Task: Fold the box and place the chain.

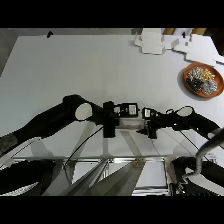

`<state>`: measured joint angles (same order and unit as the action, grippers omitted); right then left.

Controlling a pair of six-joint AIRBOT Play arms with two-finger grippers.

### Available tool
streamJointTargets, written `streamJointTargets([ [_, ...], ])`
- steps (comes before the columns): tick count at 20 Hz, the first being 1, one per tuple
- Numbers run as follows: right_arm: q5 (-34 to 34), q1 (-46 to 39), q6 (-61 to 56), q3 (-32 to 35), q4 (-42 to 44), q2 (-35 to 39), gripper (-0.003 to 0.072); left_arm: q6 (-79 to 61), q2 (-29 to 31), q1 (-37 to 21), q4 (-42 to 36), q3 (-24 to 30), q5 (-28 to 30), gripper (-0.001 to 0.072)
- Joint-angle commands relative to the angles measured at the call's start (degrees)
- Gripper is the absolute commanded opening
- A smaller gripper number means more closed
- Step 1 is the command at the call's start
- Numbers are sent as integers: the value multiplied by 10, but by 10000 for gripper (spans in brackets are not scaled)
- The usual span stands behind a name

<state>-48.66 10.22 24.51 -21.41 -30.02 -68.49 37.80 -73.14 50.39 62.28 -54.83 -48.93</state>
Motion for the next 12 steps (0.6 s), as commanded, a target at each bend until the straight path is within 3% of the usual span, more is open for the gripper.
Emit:
streamJointTargets([
  [1,0,0,0,0,0,0,398,12,-33,10,-36,-1,117,5],
  [5,0,0,0,0,0,0,398,12,-33,2,-38,-1,192,8],
  [12,0,0,0,0,0,0,398,12,-79,-48,-67,-1,230,7],
])
